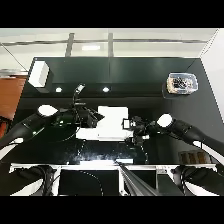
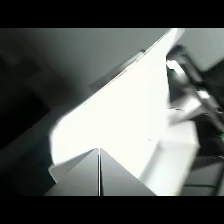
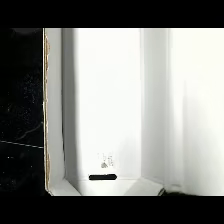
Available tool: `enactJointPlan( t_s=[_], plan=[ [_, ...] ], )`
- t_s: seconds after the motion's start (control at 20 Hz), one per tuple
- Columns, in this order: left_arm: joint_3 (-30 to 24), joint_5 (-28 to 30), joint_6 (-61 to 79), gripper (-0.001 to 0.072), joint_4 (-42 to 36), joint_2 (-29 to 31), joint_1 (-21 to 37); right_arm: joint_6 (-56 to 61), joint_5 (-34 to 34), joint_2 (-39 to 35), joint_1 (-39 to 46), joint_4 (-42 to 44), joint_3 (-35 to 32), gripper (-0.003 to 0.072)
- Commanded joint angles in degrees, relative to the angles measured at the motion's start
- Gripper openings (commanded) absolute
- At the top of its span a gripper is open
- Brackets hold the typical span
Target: Fold the box and place the chain.
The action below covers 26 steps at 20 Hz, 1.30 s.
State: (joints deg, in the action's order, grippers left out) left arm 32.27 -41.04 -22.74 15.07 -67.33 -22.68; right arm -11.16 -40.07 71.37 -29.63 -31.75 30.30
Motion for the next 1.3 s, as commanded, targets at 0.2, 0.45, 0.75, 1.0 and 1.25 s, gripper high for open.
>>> enactJointPlan(
  t_s=[0.2, 0.45, 0.75, 1.0, 1.25],
  plan=[
    [-0.28, 0.04, 4.7, 0.0022, 0.68, -8.15, -2.93, -0.02, -0.02, 0.04, -0.07, 0.15, -0.02, 0.0136],
    [3.3, -3.23, -3.65, 0.0022, 11.43, -4.72, -0.24, 0.0, 0.0, 0.04, -0.07, 0.15, -0.02, 0.0136],
    [3.52, -22.45, -8.79, 0.0023, 26.32, 9.53, 14.86, 0.0, 0.0, 0.04, -0.07, 0.17, -0.02, 0.0136],
    [2.38, -32.74, 3.26, 0.0363, 36.87, 10.32, 20.17, 0.0, -0.02, 0.04, -0.07, 0.17, -0.02, 0.0136],
    [1.22, -22.25, 18.38, 0.0673, 34.77, 4.59, 14.53, 0.0, -0.02, 0.04, -0.09, 0.2, -0.02, 0.0136]
  ],
)
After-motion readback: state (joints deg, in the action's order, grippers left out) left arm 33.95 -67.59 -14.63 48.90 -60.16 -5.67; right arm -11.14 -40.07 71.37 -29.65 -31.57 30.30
